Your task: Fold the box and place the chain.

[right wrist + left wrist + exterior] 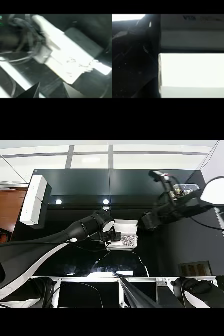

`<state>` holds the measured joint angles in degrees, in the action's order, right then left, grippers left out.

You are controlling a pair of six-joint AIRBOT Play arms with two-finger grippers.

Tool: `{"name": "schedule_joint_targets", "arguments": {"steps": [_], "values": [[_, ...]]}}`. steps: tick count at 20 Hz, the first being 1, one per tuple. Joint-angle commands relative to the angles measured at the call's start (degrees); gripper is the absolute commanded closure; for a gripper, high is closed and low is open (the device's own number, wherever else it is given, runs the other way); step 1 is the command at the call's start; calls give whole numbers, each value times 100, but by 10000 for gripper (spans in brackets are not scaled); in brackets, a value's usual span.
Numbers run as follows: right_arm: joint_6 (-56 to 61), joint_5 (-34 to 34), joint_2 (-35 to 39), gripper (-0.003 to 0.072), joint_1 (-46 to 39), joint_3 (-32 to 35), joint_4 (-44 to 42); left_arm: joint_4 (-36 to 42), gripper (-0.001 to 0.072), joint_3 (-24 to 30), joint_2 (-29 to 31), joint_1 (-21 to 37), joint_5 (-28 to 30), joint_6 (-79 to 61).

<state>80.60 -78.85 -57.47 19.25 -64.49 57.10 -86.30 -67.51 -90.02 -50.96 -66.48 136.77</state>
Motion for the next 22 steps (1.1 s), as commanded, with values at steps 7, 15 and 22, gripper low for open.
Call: {"name": "schedule_joint_targets", "arguments": {"steps": [7, 15, 22], "values": [[-1604, 1615, 1340, 326, -1971, 2715, 1095, 0, 682, -2, 2, 0, 46, -7], [-5639, 2424, 83, -9, -1012, 2933, 560, 0, 681, -2, 2, 0, 44, -4], [-7698, 2577, -833, -8, -590, 2933, -896, 2, 681, -2, 2, 0, 44, -4]]}}
